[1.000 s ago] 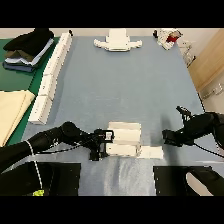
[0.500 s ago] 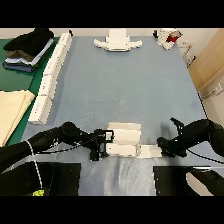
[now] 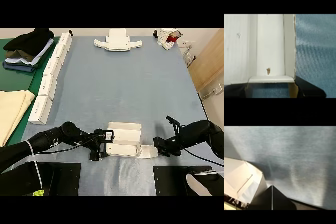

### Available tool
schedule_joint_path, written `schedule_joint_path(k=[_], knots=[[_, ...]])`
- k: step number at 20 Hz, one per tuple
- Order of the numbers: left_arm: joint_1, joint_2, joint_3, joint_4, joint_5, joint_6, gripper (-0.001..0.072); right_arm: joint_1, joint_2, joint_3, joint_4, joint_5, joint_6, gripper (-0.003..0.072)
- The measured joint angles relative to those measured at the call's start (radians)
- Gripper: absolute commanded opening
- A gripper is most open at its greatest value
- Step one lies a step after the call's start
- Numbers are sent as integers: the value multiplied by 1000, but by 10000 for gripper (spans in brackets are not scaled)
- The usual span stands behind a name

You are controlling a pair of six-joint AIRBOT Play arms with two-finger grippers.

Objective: Fold the box.

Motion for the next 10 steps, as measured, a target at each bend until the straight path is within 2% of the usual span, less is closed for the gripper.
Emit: schedule_joint_path(k=[1, 4, 5, 7, 8, 9, 10], knots=[[0, 0, 0, 0, 0, 0, 353, 5, 1, 6, 18, 1, -14, 26], [0, 0, 0, 0, 0, 0, 354, 15, 2, 49, 73, 6, -67, 216], [0, 0, 0, 0, 0, 0, 353, 18, 1, 68, 84, 6, -79, 243], [0, 0, 0, 0, 0, 0, 354, 39, 1, 105, 99, 7, -98, 246], [0, 0, 0, 0, 0, 0, 353, 56, 0, 117, 104, 8, -104, 305], [0, 0, 0, 0, 0, 0, 353, 75, 0, 125, 106, 9, -108, 455], [0, 0, 0, 0, 0, 0, 353, 96, -1, 130, 106, 11, -112, 457]])
